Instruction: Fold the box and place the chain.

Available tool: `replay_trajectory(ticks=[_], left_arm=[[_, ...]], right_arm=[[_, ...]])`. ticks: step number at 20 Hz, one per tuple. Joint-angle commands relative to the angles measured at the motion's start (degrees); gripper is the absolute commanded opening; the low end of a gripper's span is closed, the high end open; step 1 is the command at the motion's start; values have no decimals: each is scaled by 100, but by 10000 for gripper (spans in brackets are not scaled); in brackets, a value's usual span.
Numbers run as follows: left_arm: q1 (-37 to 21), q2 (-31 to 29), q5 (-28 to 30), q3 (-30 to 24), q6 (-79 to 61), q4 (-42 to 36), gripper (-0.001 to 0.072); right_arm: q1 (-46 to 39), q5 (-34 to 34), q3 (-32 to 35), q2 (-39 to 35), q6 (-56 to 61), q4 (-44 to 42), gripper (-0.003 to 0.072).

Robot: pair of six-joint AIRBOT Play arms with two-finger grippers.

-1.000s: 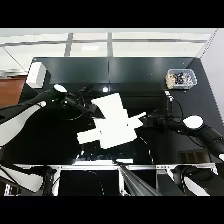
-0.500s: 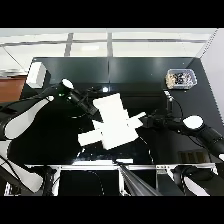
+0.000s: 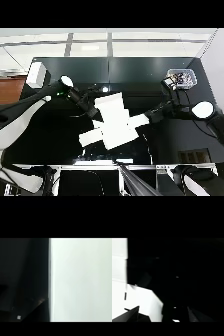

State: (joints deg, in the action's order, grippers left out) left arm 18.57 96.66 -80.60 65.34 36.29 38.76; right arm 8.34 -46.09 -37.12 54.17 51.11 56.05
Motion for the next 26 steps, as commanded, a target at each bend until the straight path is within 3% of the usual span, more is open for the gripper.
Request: replay_trajectory(ticks=[1,4,8,12,17,26], left_arm=[[461,-850,1211,-741,-2026,28,26],[872,-894,1882,-848,-3082,330,27],[1152,-837,2986,-846,-3257,433,28],[1174,-787,3088,-846,-3460,870,28],[1185,-787,3025,-846,-3438,890,28],[1185,-787,2911,-846,-3440,894,28]], right_arm=[[-57,85,-286,-2,11,708,711],[70,247,-273,4,-621,11,711],[586,-92,-173,17,-2389,-9,711],[835,-133,304,72,-3296,-13,711],[1325,-131,881,111,-3836,-11,711],[1766,-144,949,304,-4148,-59,711]])
